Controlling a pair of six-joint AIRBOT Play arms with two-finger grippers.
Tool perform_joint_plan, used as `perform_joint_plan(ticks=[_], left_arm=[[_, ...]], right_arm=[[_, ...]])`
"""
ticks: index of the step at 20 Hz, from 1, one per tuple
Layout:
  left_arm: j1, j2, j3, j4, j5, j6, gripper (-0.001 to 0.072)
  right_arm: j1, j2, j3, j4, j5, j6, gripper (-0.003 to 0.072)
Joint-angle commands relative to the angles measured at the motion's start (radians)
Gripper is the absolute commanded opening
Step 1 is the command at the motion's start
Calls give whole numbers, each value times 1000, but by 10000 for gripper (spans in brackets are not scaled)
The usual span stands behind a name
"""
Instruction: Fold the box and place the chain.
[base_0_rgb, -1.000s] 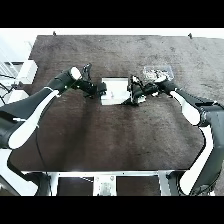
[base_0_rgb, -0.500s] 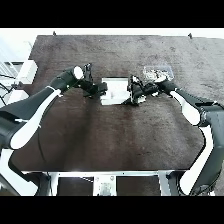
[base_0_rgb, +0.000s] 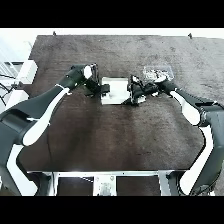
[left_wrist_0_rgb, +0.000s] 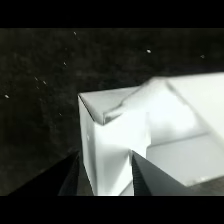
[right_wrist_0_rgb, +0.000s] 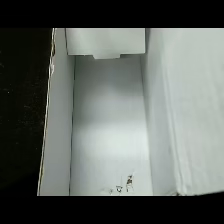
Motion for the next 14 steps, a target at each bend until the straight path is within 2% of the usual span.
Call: perform_joint_plan(ticks=[1, 4, 6, 14], left_arm=[[-24, -77, 133, 117, -123, -57, 366], [-44, -148, 253, 183, -224, -76, 366], [-51, -174, 293, 224, -258, -97, 366], [-52, -186, 294, 229, -246, -118, 344]], right_arm=[[0, 0, 0, 0, 1, 0, 594], [0, 0, 0, 0, 0, 0, 594], [0, 0, 0, 0, 0, 0, 594], [0, 0, 0, 0, 0, 0, 594]])
